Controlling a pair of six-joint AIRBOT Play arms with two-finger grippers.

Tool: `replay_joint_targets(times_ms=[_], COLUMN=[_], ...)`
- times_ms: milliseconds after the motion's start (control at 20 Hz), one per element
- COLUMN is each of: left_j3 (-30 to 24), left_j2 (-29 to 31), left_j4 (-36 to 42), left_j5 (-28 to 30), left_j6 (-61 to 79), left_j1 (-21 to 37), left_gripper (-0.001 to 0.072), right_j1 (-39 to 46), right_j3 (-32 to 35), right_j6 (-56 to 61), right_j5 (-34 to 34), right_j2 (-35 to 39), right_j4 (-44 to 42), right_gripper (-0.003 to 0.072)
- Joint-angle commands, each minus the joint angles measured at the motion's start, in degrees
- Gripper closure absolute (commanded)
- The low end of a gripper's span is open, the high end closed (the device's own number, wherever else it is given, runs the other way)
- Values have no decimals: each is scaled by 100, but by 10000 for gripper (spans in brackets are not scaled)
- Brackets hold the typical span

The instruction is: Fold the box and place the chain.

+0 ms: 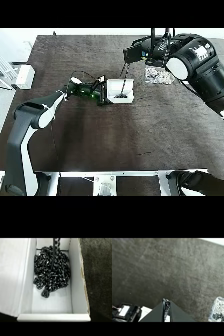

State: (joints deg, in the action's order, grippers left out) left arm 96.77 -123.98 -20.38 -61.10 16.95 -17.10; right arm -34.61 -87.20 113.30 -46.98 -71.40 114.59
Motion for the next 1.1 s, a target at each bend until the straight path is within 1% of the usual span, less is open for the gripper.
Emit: replay_joint_targets(times_ms=[0, 200, 350, 500, 650, 1050], left_j3=[-2, -2, -2, -2, -2, -2], left_j2=[4, 4, 4, 4, 4, 4], left_j4=[0, -2, 0, 0, 0, 0], left_j5=[0, 0, 2, 2, 2, 2], left_j6=[0, 0, 0, 0, 0, 0], left_j1=[0, 0, 0, 0, 0, 0], left_gripper=[179, 179, 179, 179, 179, 179], right_j1=[39, 306, 498, 503, 409, -186], right_j3=[13, -131, -280, -509, -647, -588], right_j6=[26, 24, 2, -20, -129, -140], right_j5=[-7, -26, -24, -2, -4, -17], right_j2=[-9, 0, 0, 0, 0, -13], right_j4=[426, 999, 1128, 1233, 1231, 1130], right_gripper=[675, 675, 675, 675, 675, 675])
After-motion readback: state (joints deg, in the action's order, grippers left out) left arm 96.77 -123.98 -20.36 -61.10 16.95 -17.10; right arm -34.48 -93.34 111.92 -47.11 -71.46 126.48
